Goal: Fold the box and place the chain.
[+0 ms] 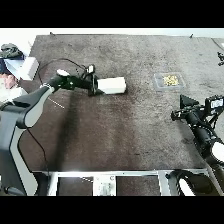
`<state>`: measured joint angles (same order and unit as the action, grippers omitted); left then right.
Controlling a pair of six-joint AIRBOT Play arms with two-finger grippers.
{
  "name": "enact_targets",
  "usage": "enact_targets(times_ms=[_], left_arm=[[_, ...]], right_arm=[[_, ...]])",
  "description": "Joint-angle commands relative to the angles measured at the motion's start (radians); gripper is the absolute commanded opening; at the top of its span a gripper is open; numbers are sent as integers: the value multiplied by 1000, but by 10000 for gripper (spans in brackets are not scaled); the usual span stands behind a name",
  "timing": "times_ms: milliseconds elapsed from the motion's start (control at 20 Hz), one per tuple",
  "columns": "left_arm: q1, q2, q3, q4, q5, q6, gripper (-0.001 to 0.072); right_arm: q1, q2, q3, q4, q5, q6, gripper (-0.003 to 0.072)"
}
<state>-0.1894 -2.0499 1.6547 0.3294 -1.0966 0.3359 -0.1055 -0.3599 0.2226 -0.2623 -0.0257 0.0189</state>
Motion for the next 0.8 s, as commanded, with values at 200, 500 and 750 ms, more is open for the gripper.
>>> enact_targets(times_ms=[200,500,750], left_arm=[[181,174,-2,11,378,-410,4],[308,190,-61,356,697,-870,5],[383,190,-178,386,803,-990,5]], right_arm=[[0,0,-1,-3,-95,1,-11],[0,0,-3,-2,-103,1,-11],[0,0,-5,-2,-103,5,-11]])
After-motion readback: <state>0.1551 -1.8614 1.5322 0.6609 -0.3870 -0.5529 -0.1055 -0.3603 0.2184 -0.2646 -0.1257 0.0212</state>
